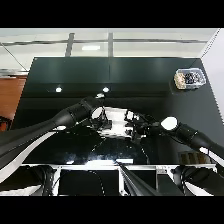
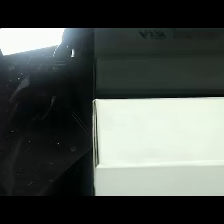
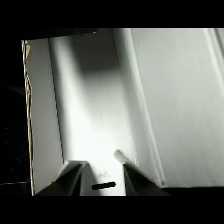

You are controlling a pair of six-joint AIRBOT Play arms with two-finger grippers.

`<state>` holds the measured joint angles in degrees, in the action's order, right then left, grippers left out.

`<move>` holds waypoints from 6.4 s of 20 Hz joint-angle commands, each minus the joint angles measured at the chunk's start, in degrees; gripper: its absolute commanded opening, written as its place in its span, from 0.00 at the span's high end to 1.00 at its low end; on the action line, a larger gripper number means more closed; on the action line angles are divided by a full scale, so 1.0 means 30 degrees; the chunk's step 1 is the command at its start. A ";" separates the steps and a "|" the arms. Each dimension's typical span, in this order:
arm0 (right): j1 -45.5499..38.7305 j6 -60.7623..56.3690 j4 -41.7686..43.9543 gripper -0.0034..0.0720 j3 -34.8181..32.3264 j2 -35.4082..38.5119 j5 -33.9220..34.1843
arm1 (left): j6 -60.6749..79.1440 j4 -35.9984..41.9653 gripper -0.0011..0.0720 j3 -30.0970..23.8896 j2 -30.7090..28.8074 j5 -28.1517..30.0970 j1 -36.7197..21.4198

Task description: Fold the box and place the chain.

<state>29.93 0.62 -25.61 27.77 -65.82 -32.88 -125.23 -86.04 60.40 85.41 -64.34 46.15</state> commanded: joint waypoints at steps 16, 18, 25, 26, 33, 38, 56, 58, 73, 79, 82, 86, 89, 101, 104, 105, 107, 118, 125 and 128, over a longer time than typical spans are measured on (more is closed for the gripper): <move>-0.1756 -0.6033 -0.1428 0.93 0.0044 0.1953 -0.1931 | 0.0015 -0.0007 0.94 0.0022 0.0015 -0.0036 0.0007; -0.3752 -0.9202 -0.3738 0.93 0.0291 0.3439 -0.4692 | 0.0015 0.0000 0.94 0.0022 0.0015 -0.0109 0.0015; -1.3216 -2.1391 -0.6637 0.93 -0.0386 0.5537 -0.7213 | 0.0015 -0.0007 0.94 0.0022 0.0015 -0.0277 0.0015; -1.3712 -2.3081 -0.6637 0.93 -0.0896 0.5515 -0.7002 | 0.0015 0.0000 0.94 0.0022 0.0015 -0.0277 0.0007; -1.0185 -2.3460 -0.3781 0.93 -0.3388 0.2375 -0.8094 | 0.0015 -0.0007 0.94 0.0022 0.0015 -0.0255 0.0007; -0.6171 -2.0924 0.1479 0.93 -0.3322 0.0109 -0.5428 | 0.0015 0.0000 0.94 0.0022 0.0015 -0.0255 0.0007; -0.5107 -1.9649 0.1472 0.16 0.0058 0.0015 -0.7716 | 0.0015 0.0000 0.94 0.0022 0.0015 -0.0262 0.0007; -0.4167 -2.0524 0.1377 0.16 0.0066 0.0007 -0.6557 | 0.0015 0.0000 0.94 0.0022 0.0015 -0.0270 0.0007; 0.2761 -4.0610 -1.6560 0.40 0.7686 -0.1814 -0.8102 | 0.0015 -0.0015 0.94 0.0022 0.0015 -0.0233 -0.0022; 0.4051 -4.3116 -1.6997 0.48 0.8378 -0.3461 -0.8182 | 0.0015 -0.0015 0.94 0.0022 0.0015 -0.0233 -0.0022; 0.4648 -4.3867 -1.8149 0.49 0.9187 -0.4182 -0.8437 | 0.0015 -0.0015 0.94 0.0022 0.0015 -0.0233 -0.0022; 0.4736 -4.4391 -1.8557 0.49 1.0076 -0.5268 -0.9493 | 0.0015 -0.0007 0.94 0.0022 0.0015 -0.0240 -0.0022; 0.4743 -4.4646 -1.8549 0.63 1.0083 -0.5450 -0.9544 | 0.0015 -0.0007 0.94 0.0036 0.0015 -0.0233 -0.0022; 0.4707 -4.6082 -1.8688 0.63 1.0098 -0.5479 -0.9690 | 0.0015 -0.0007 0.94 0.0036 0.0015 -0.0240 -0.0022; 0.4699 -4.5965 -1.8702 0.93 1.0098 -0.5479 -0.9879 | 0.0015 -0.0007 0.94 0.0036 0.0015 -0.0240 -0.0022; 0.4699 -4.5958 -1.8702 0.93 1.0098 -0.5479 -0.9908 | 0.0015 -0.0007 0.94 0.0036 0.0015 -0.0240 -0.0022; 0.4583 -4.5907 -1.8629 0.93 1.0098 -0.5472 -0.9974 | 0.0015 -0.0007 0.94 0.0036 0.0015 -0.0255 -0.0022; 0.4707 -4.5907 -1.8411 0.63 1.0098 -0.5610 -0.9952 | 0.0015 -0.0007 0.94 0.0036 0.0015 -0.0233 -0.0022; 0.4707 -4.5921 -1.7945 0.63 1.0098 -0.5814 -0.9449 | 0.0015 -0.0007 0.94 0.0036 0.0015 -0.0233 -0.0022; 0.4707 -4.5907 -1.7930 0.63 1.0098 -0.5872 -0.9479 | 0.0015 -0.0007 0.94 0.0036 0.0015 -0.0233 -0.0022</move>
<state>44.03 -137.16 -79.81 58.00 -83.26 -61.52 -125.21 -86.08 60.47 85.41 -65.08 46.11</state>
